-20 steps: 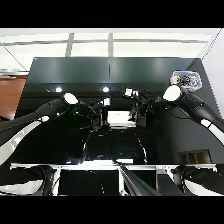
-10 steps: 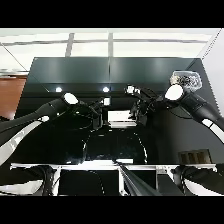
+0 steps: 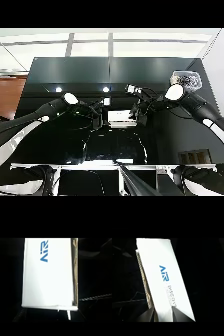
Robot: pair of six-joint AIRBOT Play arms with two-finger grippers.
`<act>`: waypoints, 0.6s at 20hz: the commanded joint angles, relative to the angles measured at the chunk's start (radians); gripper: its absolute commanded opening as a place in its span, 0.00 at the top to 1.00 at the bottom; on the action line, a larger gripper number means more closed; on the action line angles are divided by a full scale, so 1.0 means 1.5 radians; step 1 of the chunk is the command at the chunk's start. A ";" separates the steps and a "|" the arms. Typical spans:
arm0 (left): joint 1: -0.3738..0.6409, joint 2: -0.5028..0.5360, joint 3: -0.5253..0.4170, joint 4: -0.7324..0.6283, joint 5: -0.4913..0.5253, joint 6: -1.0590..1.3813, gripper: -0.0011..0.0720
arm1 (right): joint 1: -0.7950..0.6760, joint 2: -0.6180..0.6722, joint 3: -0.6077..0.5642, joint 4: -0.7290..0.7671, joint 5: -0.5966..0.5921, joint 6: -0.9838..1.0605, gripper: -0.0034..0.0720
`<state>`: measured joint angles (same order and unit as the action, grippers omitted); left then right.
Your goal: Fold the box and place the chain.
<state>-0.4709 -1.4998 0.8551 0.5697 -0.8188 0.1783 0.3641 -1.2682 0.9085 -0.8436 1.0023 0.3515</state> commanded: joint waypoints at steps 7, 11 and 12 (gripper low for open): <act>0.000 0.000 0.001 0.001 -0.001 0.001 0.47 | 0.004 0.000 -0.001 0.001 0.018 0.001 0.63; 0.000 0.000 0.001 0.001 -0.001 0.001 0.48 | 0.004 0.000 -0.001 0.001 0.021 0.010 0.52; 0.000 0.000 0.001 0.001 -0.001 0.001 0.48 | 0.004 0.000 -0.001 0.001 0.021 0.010 0.52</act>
